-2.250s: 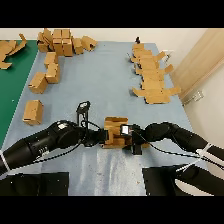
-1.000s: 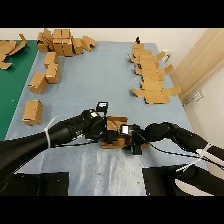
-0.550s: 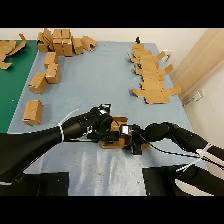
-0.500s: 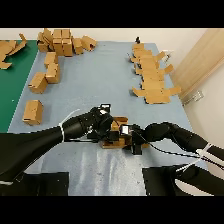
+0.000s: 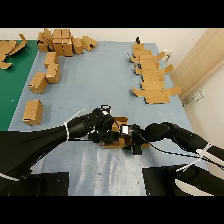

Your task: Fold the box.

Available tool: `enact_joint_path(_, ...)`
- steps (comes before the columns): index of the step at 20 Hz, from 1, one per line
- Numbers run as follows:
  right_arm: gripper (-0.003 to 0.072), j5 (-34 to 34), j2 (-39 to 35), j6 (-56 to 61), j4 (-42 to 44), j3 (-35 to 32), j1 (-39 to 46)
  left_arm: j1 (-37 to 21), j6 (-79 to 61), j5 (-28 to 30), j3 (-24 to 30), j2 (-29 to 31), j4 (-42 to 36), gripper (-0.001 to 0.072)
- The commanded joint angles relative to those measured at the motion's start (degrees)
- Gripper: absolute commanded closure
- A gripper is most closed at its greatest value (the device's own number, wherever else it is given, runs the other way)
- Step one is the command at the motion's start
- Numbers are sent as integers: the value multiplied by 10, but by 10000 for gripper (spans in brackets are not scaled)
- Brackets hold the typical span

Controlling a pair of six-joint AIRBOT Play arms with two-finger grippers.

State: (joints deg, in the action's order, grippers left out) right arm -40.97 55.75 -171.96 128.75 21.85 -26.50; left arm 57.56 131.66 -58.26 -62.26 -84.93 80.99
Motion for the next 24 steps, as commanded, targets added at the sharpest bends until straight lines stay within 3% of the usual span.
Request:
enact_joint_path(1,165,0,0,0,0,0,0,0,3,24,-1,-1,-3,697)
enact_joint_path(12,165,0,0,0,0,0,0,0,3,43,0,-2,-38,696)
enact_joint_path(13,165,0,0,0,0,0,0,0,2,42,0,-2,-41,578)
enact_joint_path(14,165,0,0,0,0,0,0,0,2,42,0,-2,-44,338)
enact_joint_path(15,165,0,0,0,0,0,0,0,2,42,0,-2,-47,238)
enact_joint_path(24,165,0,0,0,0,0,0,-1,2,3,-11,14,-47,240)
